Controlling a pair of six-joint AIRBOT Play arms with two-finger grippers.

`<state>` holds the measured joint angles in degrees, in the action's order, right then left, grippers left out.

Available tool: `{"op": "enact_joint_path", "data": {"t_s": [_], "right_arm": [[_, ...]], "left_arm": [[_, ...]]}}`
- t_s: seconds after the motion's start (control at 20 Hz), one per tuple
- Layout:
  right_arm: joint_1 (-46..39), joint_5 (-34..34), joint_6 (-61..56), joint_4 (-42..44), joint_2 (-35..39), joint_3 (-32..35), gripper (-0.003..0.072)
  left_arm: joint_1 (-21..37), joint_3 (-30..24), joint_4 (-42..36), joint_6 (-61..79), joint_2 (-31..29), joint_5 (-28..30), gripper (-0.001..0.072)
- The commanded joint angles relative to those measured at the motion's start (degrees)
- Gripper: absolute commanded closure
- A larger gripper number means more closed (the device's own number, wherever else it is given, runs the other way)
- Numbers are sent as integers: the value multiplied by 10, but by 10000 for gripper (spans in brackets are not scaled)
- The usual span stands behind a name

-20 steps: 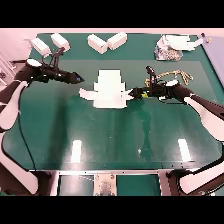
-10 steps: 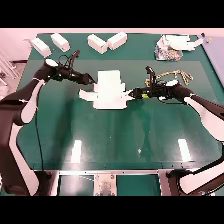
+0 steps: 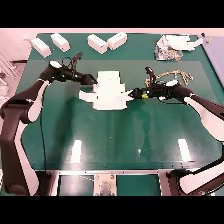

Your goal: Fold the box and place the chain.

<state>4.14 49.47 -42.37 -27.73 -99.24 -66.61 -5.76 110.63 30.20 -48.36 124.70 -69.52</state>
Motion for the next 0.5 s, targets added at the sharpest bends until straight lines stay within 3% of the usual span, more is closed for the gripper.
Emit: {"op": "enact_joint_path", "data": {"t_s": [0.0,0.45], "right_arm": [[0,0,7,0,0,0,680],[0,0,10,0,0,0,680]], "left_arm": [[-8,2,-8,4,8,-16,231],[-18,1,-29,25,28,-27,233]]}}
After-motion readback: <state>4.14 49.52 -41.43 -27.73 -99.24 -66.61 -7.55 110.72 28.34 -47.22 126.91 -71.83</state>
